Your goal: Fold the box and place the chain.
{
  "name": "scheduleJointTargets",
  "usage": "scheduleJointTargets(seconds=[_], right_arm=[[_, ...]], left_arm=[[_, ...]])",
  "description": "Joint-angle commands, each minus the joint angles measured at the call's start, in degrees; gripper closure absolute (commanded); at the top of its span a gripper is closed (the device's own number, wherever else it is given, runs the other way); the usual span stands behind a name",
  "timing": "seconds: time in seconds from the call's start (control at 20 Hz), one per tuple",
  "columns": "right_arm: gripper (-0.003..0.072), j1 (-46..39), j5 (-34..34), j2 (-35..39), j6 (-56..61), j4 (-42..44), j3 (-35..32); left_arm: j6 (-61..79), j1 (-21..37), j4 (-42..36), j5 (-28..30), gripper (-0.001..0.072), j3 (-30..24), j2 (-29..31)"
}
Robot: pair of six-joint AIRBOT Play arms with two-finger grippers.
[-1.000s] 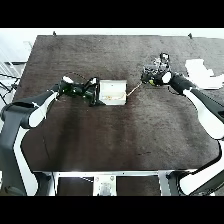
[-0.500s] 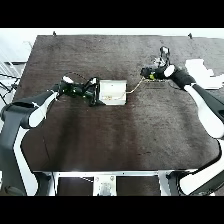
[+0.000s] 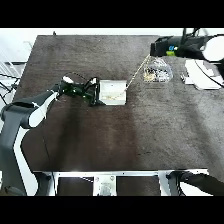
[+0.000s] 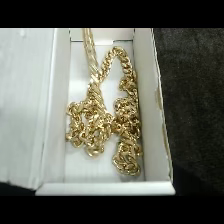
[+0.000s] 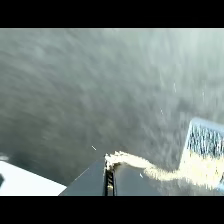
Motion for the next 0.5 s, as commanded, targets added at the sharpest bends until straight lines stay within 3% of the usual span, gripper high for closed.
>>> scheduleJointTargets(seconds=[0.0, 0.45], right_arm=[[0.0678, 5.8, 1.4, 6.9, 2.7, -4.4, 0.0], [0.0678, 16.7, 1.2, 5.8, 10.9, -8.1, -3.8]], left_arm=[[0.0, 0.0, 0.0, 0.0, 0.0207, 0.0, 0.0], [0.0, 0.0, 0.0, 0.0, 0.0207, 0.0, 0.0]])
